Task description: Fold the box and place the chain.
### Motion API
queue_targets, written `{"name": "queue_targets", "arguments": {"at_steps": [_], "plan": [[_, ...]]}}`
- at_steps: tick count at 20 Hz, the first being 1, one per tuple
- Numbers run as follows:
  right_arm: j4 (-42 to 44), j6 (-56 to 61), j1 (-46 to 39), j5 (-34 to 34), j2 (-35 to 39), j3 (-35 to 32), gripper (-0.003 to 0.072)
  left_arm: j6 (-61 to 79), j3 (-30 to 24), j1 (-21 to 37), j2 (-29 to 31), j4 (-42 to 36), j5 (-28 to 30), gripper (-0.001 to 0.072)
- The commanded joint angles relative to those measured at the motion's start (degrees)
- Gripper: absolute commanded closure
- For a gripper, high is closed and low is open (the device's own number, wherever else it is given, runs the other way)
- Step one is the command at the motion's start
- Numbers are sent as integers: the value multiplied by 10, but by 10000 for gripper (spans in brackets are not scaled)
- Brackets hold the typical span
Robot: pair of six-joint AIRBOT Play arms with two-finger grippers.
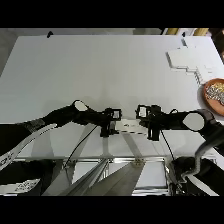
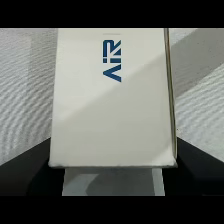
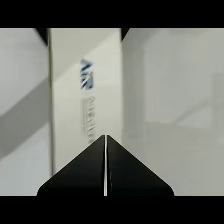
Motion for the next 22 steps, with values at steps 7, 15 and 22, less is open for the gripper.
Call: {"name": "queue_targets", "arguments": {"at_steps": [7, 15, 22], "plan": [[170, -56, 113, -94, -123, 17, 670, 1, 0, 0, 0, 1, 1, 319], [147, -55, 141, -115, -163, 17, 671, 1, 0, 0, 0, 1, 1, 319], [108, -47, 141, -102, -163, 17, 671, 1, 0, 0, 0, 1, 1, 319]]}}
